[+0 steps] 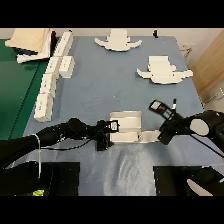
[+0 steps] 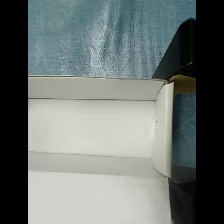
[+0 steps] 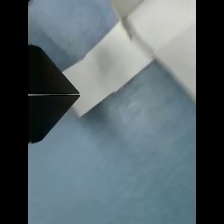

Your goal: Fold the box.

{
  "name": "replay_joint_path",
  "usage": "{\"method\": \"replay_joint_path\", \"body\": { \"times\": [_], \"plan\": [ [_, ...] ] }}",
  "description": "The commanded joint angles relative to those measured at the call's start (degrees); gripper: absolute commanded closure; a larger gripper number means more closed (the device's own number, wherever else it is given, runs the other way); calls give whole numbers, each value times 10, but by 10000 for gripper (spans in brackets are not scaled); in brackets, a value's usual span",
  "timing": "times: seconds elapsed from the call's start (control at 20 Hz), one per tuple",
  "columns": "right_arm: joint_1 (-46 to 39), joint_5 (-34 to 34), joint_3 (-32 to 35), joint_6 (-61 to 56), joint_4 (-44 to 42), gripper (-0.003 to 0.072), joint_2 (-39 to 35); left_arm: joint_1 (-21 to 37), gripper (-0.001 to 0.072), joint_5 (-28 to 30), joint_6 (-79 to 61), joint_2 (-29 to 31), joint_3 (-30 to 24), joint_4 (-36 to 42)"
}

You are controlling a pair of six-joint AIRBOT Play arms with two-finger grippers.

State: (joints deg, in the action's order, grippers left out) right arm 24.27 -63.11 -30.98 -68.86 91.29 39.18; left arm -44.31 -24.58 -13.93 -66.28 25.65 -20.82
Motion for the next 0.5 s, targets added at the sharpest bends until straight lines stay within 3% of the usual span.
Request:
{"method": "replay_joint_path", "body": {
  "times": [0.0,0.05,0.2,0.45],
  "plan": [
    [-50,-70,-24,-313,213,682,-31,0,185,0,0,0,0,0],
    [-87,-66,-21,-345,186,682,-21,0,185,0,0,0,0,0],
    [-183,-33,3,-324,-12,682,47,0,185,0,0,0,0,0],
    [-198,2,22,-183,-259,683,162,0,185,0,0,0,0,0]
  ]
}}
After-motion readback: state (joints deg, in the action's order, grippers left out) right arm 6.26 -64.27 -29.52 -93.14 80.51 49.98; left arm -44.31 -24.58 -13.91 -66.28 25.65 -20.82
